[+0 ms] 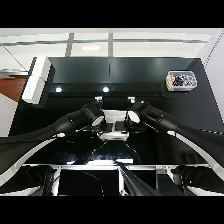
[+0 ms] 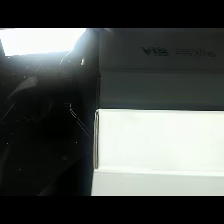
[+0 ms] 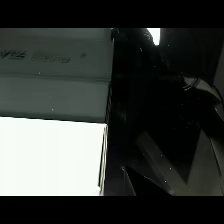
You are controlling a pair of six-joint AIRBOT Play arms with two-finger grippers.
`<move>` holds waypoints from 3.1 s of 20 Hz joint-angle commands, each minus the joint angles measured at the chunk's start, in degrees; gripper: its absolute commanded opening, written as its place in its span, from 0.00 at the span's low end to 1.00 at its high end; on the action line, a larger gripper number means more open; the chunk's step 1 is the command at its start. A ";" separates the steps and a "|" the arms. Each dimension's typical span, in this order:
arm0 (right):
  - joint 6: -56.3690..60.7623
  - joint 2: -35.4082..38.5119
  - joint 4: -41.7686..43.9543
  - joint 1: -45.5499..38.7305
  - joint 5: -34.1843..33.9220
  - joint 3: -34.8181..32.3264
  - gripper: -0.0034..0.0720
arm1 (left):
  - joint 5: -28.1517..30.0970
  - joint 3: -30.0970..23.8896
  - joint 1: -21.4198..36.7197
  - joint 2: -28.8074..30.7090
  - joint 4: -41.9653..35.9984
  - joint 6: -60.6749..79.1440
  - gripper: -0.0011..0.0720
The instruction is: Fold the box and place the chain.
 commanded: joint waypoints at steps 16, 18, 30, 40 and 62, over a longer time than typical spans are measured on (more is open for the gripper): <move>-0.24 -2.01 0.04 0.02 -1.18 0.13 0.18 | 0.37 -0.04 0.07 0.00 -0.09 0.00 0.06; -0.24 -2.01 0.02 0.02 -1.20 0.15 0.11 | 0.35 -0.04 0.07 0.00 -0.09 -0.02 0.06; -0.33 -1.99 0.70 0.02 -1.14 0.15 0.21 | 0.96 -0.04 0.07 0.00 -0.31 -0.02 0.06; -0.74 -1.53 1.05 0.00 0.44 0.85 0.47 | 0.81 -0.04 0.07 0.00 -0.31 0.00 0.06; -16.68 25.77 -34.99 -21.59 9.35 6.25 0.63 | 1.05 -0.04 0.07 0.00 -1.42 -0.02 0.06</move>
